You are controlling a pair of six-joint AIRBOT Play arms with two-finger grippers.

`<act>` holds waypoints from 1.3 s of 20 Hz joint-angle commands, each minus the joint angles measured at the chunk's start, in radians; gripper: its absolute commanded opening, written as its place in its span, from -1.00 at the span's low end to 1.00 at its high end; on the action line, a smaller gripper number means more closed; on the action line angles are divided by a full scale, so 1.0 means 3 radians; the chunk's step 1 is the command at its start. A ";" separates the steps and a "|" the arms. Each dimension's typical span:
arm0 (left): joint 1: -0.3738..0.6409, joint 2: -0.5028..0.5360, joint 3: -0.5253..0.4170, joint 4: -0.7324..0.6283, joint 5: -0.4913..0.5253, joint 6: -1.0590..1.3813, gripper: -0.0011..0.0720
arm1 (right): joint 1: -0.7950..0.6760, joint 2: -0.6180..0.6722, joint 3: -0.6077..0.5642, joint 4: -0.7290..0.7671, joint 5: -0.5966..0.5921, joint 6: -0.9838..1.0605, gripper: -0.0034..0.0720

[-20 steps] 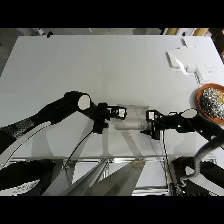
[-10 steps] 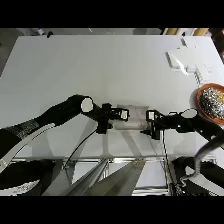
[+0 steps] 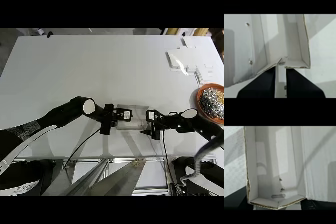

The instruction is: Fold the box and place the chain.

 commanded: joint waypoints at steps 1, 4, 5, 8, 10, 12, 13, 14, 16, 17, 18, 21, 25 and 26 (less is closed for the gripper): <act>-0.0014 -0.0022 0.0001 -0.0107 0.0100 0.0001 -0.61 | 0.0001 0.0003 0.0003 0.0000 0.0001 0.0000 0.19; -0.0070 -0.0088 0.0001 -0.0231 0.0193 0.0004 -0.61 | 0.0001 0.0003 0.0003 0.0000 0.0001 0.0000 0.19; -0.0094 -0.0103 0.0001 -0.0271 0.0230 0.0013 -0.61 | 0.0001 0.0003 0.0003 0.0000 0.0000 0.0000 0.19; -0.0128 -0.0125 0.0001 -0.0295 0.0239 0.0013 -0.55 | 0.0001 0.0003 0.0003 0.0000 0.0001 0.0000 0.19; -0.0128 -0.0125 0.0001 -0.0299 0.0228 0.0011 -0.16 | 0.0001 0.0003 0.0003 0.0000 0.0001 0.0000 0.19; -0.0128 -0.0125 0.0001 -0.0299 0.0210 0.0011 0.11 | 0.0001 0.0003 0.0003 0.0000 0.0000 0.0000 0.19; -0.0128 -0.0125 0.0001 -0.0299 0.0205 0.0010 0.28 | 0.0001 0.0003 0.0003 0.0000 0.0001 0.0000 0.19; -0.0128 -0.0125 0.0001 -0.0299 0.0203 0.0010 0.39 | 0.0001 0.0003 0.0003 0.0000 0.0001 0.0000 0.19; -0.0128 -0.0125 0.0001 -0.0299 0.0202 0.0006 0.43 | 0.0001 0.0003 0.0003 0.0000 0.0001 0.0000 0.19; -0.0128 -0.0123 0.0001 -0.0299 0.0191 -0.0003 0.43 | 0.0001 0.0003 0.0003 0.0000 0.0001 0.0000 0.19; -0.0127 -0.0122 0.0001 -0.0296 0.0164 -0.0005 0.38 | 0.0001 0.0001 0.0003 0.0000 0.0001 0.0000 0.19; -0.0122 -0.0050 0.0001 -0.0248 0.0052 -0.0211 0.08 | 0.0001 0.0003 0.0003 0.0000 0.0001 0.0000 0.19; -0.0047 0.0245 0.0001 0.0056 -0.0022 -0.0844 -0.52 | 0.0001 0.0001 0.0003 0.0000 0.0001 0.0000 0.19; -0.0005 0.0340 0.0001 0.0128 -0.0090 -0.1048 -0.78 | 0.0001 0.0003 0.0003 0.0000 0.0001 0.0000 0.19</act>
